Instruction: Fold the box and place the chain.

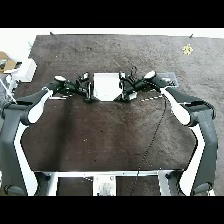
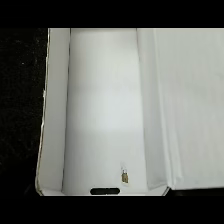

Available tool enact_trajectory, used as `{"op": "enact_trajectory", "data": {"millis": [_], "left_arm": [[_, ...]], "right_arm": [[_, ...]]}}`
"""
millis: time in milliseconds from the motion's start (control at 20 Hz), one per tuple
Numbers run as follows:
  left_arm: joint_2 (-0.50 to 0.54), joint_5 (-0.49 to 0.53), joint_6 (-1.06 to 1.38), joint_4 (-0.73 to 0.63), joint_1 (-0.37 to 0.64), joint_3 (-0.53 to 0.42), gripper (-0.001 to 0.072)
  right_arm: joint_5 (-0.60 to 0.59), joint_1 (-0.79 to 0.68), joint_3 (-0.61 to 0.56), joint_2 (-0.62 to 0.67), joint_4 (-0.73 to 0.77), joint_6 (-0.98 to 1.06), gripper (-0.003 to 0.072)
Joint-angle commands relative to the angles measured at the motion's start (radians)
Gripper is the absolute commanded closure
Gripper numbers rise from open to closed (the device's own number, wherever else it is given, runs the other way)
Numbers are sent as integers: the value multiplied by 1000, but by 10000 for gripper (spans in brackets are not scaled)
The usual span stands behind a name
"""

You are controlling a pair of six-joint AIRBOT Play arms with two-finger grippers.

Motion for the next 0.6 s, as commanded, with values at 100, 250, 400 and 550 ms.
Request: {"op": "enact_trajectory", "data": {"millis": [100,250,400,550], "left_arm": [[-1,15,0,-1,-19,1,23],[0,26,-2,0,-18,1,23],[0,29,-2,0,-17,1,23],[0,41,-9,0,-17,1,23]], "right_arm": [[0,0,0,0,0,0,240],[0,0,0,0,0,0,240],[0,0,0,0,0,0,240],[0,0,0,0,0,0,240]]}}
